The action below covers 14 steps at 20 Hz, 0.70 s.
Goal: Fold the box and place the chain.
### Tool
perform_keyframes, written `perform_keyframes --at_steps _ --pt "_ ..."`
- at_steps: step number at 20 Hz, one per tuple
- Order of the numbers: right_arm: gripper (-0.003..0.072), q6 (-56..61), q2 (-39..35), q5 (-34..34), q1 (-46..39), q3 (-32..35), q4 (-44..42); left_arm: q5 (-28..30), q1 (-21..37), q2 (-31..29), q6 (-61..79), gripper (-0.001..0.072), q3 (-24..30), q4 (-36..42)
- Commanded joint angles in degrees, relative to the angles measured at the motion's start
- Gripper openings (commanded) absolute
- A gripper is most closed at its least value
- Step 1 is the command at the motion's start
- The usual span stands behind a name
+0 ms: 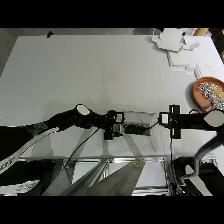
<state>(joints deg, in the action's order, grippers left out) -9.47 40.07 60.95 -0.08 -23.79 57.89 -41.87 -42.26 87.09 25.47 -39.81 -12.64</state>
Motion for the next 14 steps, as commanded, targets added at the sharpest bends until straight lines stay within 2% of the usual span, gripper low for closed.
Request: perform_keyframes --at_steps 1,2,4,10,14 --pt "0.005 -0.2 -5.0 6.0 0.0 0.0 -10.0 0.0 0.0 0.0 0.0 0.0218 0.0 0.0" --pt "0.0019 -1.6 -5.3 7.8 0.0 0.0 -12.0 0.0 0.0 0.0 0.0 0.0218 0.0 0.0" --pt "0.0019 -4.1 -5.3 10.4 0.7 0.0 -14.4 0.0 0.0 0.0 0.0 0.0218 0.0 0.0" --pt "0.0019 -4.1 -5.3 10.4 4.7 0.0 -16.0 0.0 0.0 0.0 0.0 0.0218 0.0 0.0" --pt "0.002 -4.7 -5.3 10.2 5.1 0.0 -23.3 0.0 0.0 0.0 0.0 0.0218 0.0 0.0"
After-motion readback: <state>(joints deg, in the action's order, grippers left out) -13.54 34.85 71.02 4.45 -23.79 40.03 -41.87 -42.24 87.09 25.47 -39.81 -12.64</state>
